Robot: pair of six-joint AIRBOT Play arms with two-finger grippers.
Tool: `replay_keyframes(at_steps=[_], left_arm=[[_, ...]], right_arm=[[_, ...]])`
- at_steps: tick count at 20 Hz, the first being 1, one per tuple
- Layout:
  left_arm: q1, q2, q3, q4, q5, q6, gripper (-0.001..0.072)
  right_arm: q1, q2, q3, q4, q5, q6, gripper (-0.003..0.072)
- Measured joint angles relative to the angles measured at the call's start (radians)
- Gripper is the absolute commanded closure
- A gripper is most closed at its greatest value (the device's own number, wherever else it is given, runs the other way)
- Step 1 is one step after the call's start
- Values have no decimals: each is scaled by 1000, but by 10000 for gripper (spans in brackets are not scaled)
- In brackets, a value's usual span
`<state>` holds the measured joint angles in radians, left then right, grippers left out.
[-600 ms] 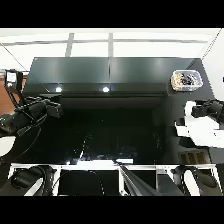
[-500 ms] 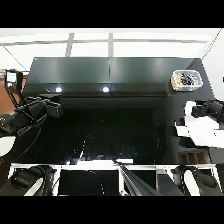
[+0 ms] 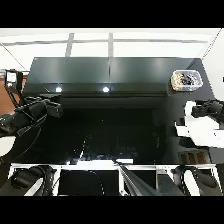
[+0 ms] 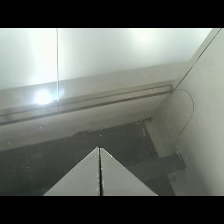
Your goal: Fold the box and place the chain.
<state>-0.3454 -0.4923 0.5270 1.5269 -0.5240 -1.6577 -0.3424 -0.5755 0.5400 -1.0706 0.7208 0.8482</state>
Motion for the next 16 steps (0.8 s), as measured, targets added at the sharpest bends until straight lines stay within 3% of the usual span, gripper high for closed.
replay_keyframes(at_steps=[7,10,11,12,13,16], left_arm=[[0,0,0,0,29,0,677],[3,-1,0,4,110,0,677],[3,-1,0,5,137,1,677],[4,-3,0,6,161,0,677],[4,-6,0,6,183,0,677],[4,-17,0,8,246,1,677]], right_arm=[[0,0,0,46,-14,0,661],[0,-11,-15,160,-143,0,654],[-1,-25,-25,191,-215,0,501],[-5,-48,-34,214,-295,1,202],[-14,-80,-41,234,-368,5,-32],[-81,-201,-42,263,-492,19,-32]])
